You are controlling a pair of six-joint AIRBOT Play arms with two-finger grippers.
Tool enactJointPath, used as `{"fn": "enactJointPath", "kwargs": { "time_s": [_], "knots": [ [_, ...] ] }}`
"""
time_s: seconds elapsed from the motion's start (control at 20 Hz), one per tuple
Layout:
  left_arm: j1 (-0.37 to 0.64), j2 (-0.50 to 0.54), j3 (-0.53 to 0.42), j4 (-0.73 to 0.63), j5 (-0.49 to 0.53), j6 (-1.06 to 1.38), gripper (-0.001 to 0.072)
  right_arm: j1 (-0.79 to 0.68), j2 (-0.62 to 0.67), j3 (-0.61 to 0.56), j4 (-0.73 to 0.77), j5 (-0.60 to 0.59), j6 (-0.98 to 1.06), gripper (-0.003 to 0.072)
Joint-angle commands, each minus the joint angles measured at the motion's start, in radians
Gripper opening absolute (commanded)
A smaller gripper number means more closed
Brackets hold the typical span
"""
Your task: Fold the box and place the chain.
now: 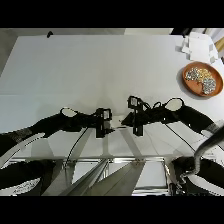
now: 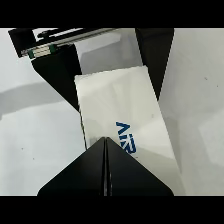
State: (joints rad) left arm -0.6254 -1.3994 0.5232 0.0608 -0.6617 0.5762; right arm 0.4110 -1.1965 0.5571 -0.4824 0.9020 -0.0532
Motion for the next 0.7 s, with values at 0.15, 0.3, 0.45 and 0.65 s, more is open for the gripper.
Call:
{"fn": "enactJointPath", "kwargs": {
  "time_s": [0.15, 0.3, 0.45, 0.65],
  "knots": [
    [0.000, 0.000, 0.000, 0.000, -0.001, 0.000, 0.0069, 0.000, -0.001, -0.039, -0.017, -0.072, -0.008, 0.0011],
    [0.000, 0.000, 0.000, 0.000, -0.001, 0.000, 0.0069, 0.000, -0.001, -0.048, -0.017, -0.088, -0.008, 0.0011],
    [0.000, 0.000, 0.000, 0.000, -0.001, 0.000, 0.0069, 0.000, -0.001, -0.052, -0.017, -0.087, -0.007, 0.0011],
    [0.000, 0.000, 0.000, 0.000, -0.001, 0.000, 0.0069, 0.000, 0.007, -0.051, -0.006, -0.088, -0.008, 0.0011]
  ]
}}
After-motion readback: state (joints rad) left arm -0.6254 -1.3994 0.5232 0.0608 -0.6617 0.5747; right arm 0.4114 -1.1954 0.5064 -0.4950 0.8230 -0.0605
